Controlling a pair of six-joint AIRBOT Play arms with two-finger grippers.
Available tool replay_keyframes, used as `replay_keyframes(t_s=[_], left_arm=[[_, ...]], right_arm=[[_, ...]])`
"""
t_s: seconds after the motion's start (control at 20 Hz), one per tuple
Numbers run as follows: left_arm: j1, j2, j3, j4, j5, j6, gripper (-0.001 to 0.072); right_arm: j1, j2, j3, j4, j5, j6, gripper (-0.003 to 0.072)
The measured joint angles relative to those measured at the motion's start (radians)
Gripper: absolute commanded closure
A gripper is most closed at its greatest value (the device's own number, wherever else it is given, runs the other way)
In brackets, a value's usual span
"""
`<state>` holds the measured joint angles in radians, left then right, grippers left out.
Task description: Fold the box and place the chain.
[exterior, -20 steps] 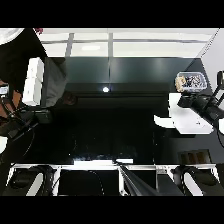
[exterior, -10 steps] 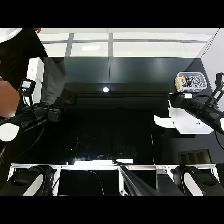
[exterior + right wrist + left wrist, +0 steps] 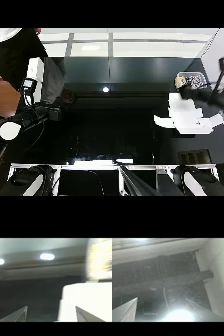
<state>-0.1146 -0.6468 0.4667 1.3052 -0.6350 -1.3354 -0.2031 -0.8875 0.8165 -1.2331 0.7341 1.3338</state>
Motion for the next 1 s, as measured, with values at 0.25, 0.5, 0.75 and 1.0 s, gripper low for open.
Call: replay_keyframes(t_s=[0.25,0.5,0.75,1.0], left_arm=[[0.0,0.0,0.0,0.0,0.0,0.0,-0.0008],[0.0,0.0,0.0,0.0,0.008,0.0,-0.0008],[-0.001,0.0,0.0,-0.001,0.009,0.0,-0.0008],[-0.001,0.0,0.0,-0.004,0.013,0.0,-0.0007]], right_arm=[[-0.335,-0.335,0.423,-0.247,0.188,0.133,-0.0019],[-0.697,-0.599,0.648,-0.016,0.554,-0.032,-0.0018],[-0.79,-0.749,0.69,0.151,0.716,-0.267,-0.0018],[-0.755,-0.846,0.698,0.114,0.757,-0.381,-0.0018]])
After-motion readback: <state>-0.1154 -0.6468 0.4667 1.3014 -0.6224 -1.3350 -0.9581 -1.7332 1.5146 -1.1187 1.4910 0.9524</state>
